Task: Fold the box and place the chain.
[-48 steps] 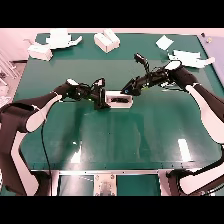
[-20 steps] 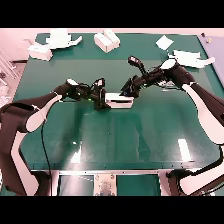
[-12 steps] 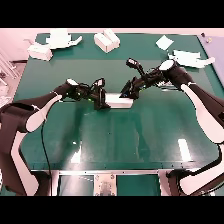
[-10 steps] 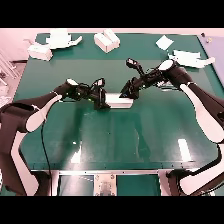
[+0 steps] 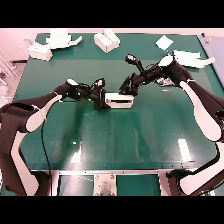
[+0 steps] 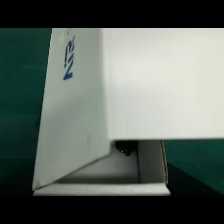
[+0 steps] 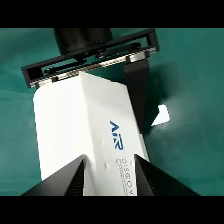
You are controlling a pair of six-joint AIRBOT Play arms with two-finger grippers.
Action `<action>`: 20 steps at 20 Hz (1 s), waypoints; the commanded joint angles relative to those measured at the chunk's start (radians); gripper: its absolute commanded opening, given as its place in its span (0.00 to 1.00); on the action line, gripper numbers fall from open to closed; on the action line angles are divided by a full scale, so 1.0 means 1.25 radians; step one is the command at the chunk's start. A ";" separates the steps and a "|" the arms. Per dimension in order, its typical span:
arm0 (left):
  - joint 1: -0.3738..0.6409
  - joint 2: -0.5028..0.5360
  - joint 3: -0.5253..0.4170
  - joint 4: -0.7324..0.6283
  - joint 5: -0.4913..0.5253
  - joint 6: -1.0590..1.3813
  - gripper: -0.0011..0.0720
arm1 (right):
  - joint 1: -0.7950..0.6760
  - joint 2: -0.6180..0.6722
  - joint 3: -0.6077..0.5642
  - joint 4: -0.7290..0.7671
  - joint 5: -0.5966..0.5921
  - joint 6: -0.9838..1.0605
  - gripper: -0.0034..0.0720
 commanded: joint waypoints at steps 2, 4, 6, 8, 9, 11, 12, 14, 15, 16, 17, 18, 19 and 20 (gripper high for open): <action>0.000 0.001 0.001 0.000 -0.001 0.000 0.75 | 0.001 -0.014 0.003 -0.017 0.028 0.004 0.52; 0.000 0.001 0.001 0.000 0.000 0.000 0.75 | 0.001 -0.014 0.003 -0.029 0.028 0.004 0.52; 0.000 0.001 0.001 0.000 0.000 0.000 0.75 | 0.001 -0.014 0.003 -0.033 0.032 0.004 0.52; 0.000 0.001 0.001 0.000 0.000 0.000 0.75 | 0.001 -0.014 0.003 -0.037 0.034 0.007 0.53; 0.000 0.001 0.001 0.000 0.000 0.000 0.75 | 0.001 -0.014 0.004 -0.037 0.039 0.010 0.59; 0.000 0.001 0.001 0.000 0.000 0.000 0.75 | 0.000 -0.014 0.004 -0.036 0.058 0.010 0.63; 0.000 0.001 0.001 0.000 0.000 0.000 0.75 | 0.000 -0.014 0.004 -0.037 0.067 0.010 0.63; 0.000 0.001 0.001 0.000 0.000 0.000 0.75 | 0.001 -0.014 0.004 -0.034 0.072 0.010 0.66; 0.000 0.001 0.001 0.000 0.000 0.000 0.75 | 0.001 -0.014 0.004 -0.034 0.071 0.010 0.66; 0.000 0.001 0.001 0.000 0.000 0.000 0.75 | 0.002 -0.014 0.004 -0.035 0.066 0.010 0.65; 0.000 0.001 0.001 0.000 0.000 0.000 0.75 | 0.002 -0.014 0.004 -0.035 0.060 0.010 0.64; 0.000 0.001 0.001 0.000 0.000 0.000 0.75 | 0.002 -0.014 0.004 -0.036 0.049 0.010 0.64; 0.000 0.001 0.001 0.000 -0.001 0.000 0.75 | 0.003 -0.014 0.004 -0.039 0.037 0.009 0.61; 0.000 0.001 0.001 0.000 -0.001 0.000 0.75 | 0.005 -0.014 0.004 -0.046 0.022 0.009 0.61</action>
